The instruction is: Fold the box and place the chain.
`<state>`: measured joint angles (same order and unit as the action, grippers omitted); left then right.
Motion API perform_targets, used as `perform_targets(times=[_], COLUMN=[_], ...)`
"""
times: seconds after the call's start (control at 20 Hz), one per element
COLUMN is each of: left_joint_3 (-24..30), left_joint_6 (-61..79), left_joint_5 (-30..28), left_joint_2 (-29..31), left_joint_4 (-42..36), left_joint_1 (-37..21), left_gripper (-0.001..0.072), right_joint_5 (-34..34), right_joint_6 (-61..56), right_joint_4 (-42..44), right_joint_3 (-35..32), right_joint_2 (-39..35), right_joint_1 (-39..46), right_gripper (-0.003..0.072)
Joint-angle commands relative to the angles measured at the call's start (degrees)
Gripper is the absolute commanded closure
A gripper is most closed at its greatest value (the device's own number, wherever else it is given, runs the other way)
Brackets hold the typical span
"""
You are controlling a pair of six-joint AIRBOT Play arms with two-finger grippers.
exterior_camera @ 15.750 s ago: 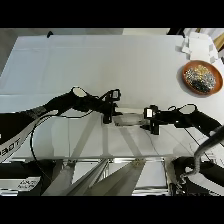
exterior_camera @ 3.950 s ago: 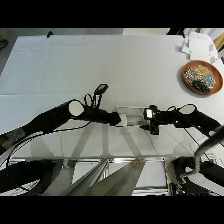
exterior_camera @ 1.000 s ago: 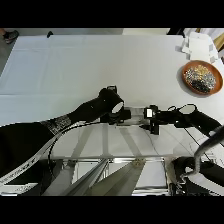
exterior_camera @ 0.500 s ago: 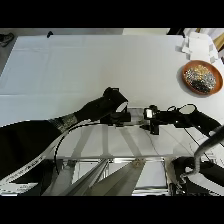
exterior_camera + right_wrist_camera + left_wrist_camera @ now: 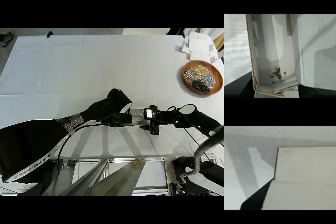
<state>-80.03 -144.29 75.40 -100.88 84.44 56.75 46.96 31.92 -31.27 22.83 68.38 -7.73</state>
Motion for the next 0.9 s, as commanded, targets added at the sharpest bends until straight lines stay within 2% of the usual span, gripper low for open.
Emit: perform_targets(times=[0.0,0.05,0.1,0.35,0.4,0.45,0.5,0.6,0.85], left_joint_3=[-0.1,-0.1,-0.1,-0.1,-0.1,-0.1,-0.1,-0.1,-0.1], left_joint_6=[0.0,0.0,0.0,0.0,0.0,0.0,0.0,0.1,2.6], left_joint_5=[0.3,0.3,0.3,0.2,0.3,0.3,0.3,0.4,2.6], left_joint_2=[-0.3,-0.3,-0.3,-0.3,-0.3,-0.1,0.1,1.0,5.0], left_joint_4=[0.1,0.1,0.1,0.0,0.0,-0.2,-0.6,-1.5,-1.6], left_joint_1=[0.0,0.0,0.0,0.0,0.0,-0.2,-0.4,-1.2,-4.1], left_gripper=[0.0649,0.0693,0.0704,0.069,0.0635,0.0517,0.043,0.0308,0.0291], right_joint_5=[0.0,0.0,0.0,0.0,0.0,0.0,0.0,0.0,0.0], right_joint_6=[0.0,0.0,0.0,0.0,0.0,0.0,0.0,0.0,0.0], right_joint_4=[0.0,0.0,0.0,0.0,0.0,0.0,0.0,0.0,0.0], right_joint_3=[0.0,0.0,0.0,0.0,0.0,0.0,0.0,0.0,0.0], right_joint_2=[0.0,0.0,0.0,0.0,0.0,0.0,0.0,0.0,0.0], right_joint_1=[0.0,0.0,0.0,0.0,0.0,0.0,0.0,0.0,0.0], right_gripper=[0.028,0.028,0.028,0.028,0.028,0.028,0.028,0.028,0.028])
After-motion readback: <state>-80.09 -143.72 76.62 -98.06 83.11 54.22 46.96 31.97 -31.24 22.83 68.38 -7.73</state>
